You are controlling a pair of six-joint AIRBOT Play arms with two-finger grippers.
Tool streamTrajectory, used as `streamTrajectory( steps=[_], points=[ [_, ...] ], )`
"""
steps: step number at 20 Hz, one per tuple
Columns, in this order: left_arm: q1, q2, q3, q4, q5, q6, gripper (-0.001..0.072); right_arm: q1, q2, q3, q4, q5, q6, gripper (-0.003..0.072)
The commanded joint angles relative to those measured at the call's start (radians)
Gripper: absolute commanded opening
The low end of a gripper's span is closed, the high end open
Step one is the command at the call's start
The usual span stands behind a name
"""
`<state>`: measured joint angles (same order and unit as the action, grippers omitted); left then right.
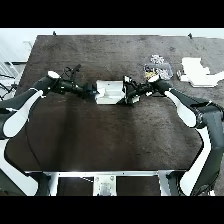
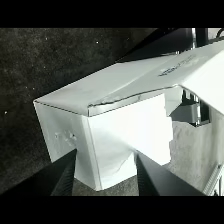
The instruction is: Fold the box and place the chain.
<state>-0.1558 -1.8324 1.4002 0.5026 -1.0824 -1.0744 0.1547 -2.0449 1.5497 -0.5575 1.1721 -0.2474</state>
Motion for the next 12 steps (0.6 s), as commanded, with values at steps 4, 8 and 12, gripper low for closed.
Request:
streamTrajectory(
  steps=[4,8,12],
  points=[
    [-0.08,0.006,0.101,0.297,0.024,-0.306,0.0436,0.001,0.0,0.0,0.0,0.0,0.0,0.0523],
    [-0.117,0.006,0.134,0.398,0.042,-0.422,0.0435,0.001,0.0,0.0,0.0,0.0,0.0,0.0522],
    [-0.151,0.006,0.134,0.43,0.107,-0.449,0.0436,0.001,0.0,0.0,0.0,0.0,0.0,0.0523]
  ],
)
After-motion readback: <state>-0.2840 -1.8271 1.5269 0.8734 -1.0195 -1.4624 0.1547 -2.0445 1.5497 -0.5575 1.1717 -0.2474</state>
